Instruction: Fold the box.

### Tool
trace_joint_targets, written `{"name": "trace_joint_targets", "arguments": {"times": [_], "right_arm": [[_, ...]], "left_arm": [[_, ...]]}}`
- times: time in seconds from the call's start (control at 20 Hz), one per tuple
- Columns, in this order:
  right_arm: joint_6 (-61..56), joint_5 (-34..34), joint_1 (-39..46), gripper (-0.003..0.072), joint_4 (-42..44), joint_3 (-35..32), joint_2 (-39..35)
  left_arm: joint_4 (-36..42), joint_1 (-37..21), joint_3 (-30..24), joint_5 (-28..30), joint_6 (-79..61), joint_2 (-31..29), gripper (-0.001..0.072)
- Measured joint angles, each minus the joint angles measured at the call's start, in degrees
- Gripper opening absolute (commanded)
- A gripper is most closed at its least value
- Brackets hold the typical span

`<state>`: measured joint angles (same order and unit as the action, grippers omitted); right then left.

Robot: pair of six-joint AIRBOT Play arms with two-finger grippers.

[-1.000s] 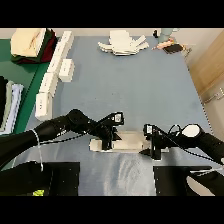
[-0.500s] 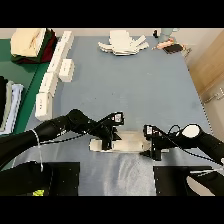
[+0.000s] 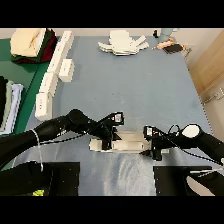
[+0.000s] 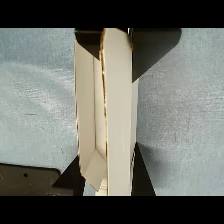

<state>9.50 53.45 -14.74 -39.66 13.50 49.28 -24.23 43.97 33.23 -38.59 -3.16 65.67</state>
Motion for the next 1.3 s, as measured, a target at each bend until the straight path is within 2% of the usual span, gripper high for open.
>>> {"name": "trace_joint_targets", "arguments": {"times": [1.3], "right_arm": [[-0.46,-1.42,-0.04,0.0589,0.00,0.00,0.00]], "left_arm": [[0.90,0.00,0.07,0.02,0.02,0.02,0.0019]]}}
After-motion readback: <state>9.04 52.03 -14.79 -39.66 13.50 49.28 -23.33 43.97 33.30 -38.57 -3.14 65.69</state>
